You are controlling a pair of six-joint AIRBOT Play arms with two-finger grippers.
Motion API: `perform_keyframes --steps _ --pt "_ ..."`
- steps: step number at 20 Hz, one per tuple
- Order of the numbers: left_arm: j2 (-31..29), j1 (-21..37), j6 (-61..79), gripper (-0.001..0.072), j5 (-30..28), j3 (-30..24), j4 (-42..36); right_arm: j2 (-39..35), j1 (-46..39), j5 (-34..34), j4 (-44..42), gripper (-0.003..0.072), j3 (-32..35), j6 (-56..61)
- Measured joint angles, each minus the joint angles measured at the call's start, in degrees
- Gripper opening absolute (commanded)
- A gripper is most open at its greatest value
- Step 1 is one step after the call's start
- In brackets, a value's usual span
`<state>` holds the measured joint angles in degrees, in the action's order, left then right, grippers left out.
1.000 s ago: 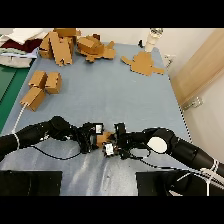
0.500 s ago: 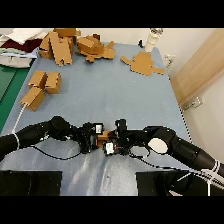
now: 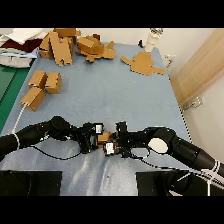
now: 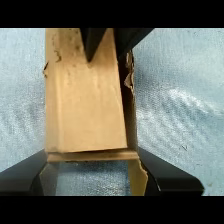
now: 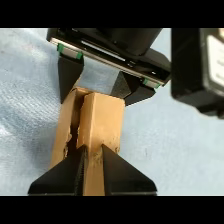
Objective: Fold the box.
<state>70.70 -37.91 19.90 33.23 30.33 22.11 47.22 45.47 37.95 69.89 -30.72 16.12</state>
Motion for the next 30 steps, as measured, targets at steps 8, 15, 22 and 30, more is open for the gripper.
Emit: perform_keyframes --steps 8,15,22,30 --pt "0.0 0.0 0.0 0.0481 0.0 0.0 0.0 0.7 -0.1 2.0 -1.9 0.0158 0.0 3.0" --pt "0.0 0.0 0.0 0.0482 0.0 0.0 0.0 0.4 0.0 0.8 -3.6 0.0353 -0.5 6.4" --pt "0.0 0.0 0.0 0.0482 0.0 0.0 0.0 -10.3 -0.5 0.8 6.5 0.0003 -1.7 42.3" --pt "0.0 0.0 0.0 0.0481 -0.2 0.0 0.0 -15.3 -2.1 -2.6 5.9 0.0001 5.9 107.1"
